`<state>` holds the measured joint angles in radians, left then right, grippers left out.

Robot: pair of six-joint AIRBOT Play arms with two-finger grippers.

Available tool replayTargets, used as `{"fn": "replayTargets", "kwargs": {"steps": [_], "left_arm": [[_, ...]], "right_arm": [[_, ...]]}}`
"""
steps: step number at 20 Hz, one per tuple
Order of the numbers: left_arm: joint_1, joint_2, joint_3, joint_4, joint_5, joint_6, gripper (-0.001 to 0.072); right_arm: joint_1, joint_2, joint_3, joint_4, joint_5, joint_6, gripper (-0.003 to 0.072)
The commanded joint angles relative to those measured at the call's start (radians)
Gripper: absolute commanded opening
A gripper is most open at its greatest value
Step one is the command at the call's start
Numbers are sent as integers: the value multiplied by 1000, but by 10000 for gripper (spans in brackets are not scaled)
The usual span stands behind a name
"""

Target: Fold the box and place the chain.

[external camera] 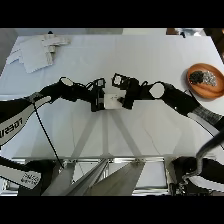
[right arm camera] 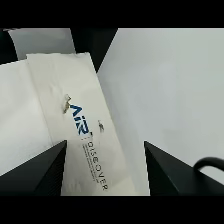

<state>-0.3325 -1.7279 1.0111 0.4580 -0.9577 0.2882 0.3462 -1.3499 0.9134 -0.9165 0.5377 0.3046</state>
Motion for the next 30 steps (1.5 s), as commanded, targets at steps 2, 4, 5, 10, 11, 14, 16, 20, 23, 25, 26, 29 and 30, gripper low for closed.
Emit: {"fn": "replayTargets", "kwargs": {"steps": [2,4,5,10,11,14,16,20,23,25,26,29,30], "left_arm": [[0,0,0,0,0,0,276],[0,0,0,0,0,0,276],[0,0,0,0,0,0,276],[0,0,0,0,0,0,276],[0,0,0,0,0,0,276],[0,0,0,0,0,0,276],[0,0,0,0,0,0,276],[0,0,0,0,0,0,276],[0,0,0,0,0,0,276],[0,0,0,0,0,0,276],[0,0,0,0,0,0,276],[0,1,0,0,0,0,276],[0,0,0,0,0,0,276]], "right_arm": [[1,25,0,42,124,0,509],[0,42,-1,55,206,0,494],[0,47,-3,55,235,-7,494],[0,47,-62,57,115,-79,527],[0,47,-78,56,59,-79,527],[0,51,-89,64,31,-77,527],[0,77,-89,85,93,-78,526],[-2,210,-89,105,148,-77,517],[-64,276,-88,290,128,-66,360],[-133,268,-88,315,156,-66,322],[-169,252,-88,314,188,-66,325],[-255,176,-88,311,279,-69,343],[-271,141,-88,309,290,-87,348]]}}
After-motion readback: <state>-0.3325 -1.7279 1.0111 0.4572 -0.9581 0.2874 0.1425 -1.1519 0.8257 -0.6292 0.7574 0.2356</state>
